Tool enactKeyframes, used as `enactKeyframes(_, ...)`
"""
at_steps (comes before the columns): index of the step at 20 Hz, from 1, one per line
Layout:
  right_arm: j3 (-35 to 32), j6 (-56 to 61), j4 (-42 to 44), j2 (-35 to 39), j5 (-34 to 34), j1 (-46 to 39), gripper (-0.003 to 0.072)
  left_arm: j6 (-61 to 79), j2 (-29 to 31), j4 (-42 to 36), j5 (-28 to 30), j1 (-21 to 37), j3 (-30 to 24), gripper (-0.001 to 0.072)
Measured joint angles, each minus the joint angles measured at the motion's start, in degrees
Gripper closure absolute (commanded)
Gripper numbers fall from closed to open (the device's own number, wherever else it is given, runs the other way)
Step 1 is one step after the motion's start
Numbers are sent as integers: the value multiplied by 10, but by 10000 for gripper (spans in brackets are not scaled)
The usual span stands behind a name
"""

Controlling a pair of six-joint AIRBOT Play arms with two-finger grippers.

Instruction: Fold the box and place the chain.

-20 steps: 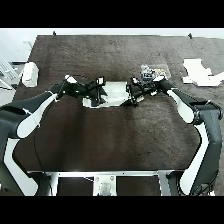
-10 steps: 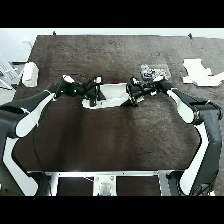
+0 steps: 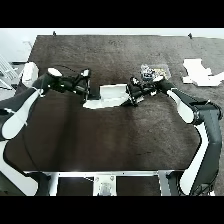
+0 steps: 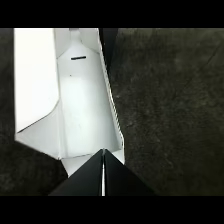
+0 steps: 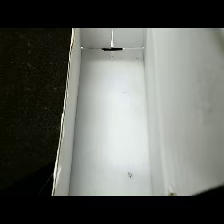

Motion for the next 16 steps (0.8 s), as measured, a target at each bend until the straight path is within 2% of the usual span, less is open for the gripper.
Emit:
enactKeyframes(3,0,0,0,0,0,0,181,-44,34,-7,-35,27,-7,695)
enactKeyframes(5,0,0,0,0,0,0,181,-105,66,-14,-35,42,-32,695)
enactKeyframes(10,0,0,0,0,0,0,181,-344,191,-16,123,72,-176,693)
enactKeyframes(12,0,0,0,0,0,0,181,-430,223,-12,173,78,-229,692)
enactKeyframes(16,0,1,0,0,0,0,181,-584,250,25,213,83,-281,691)
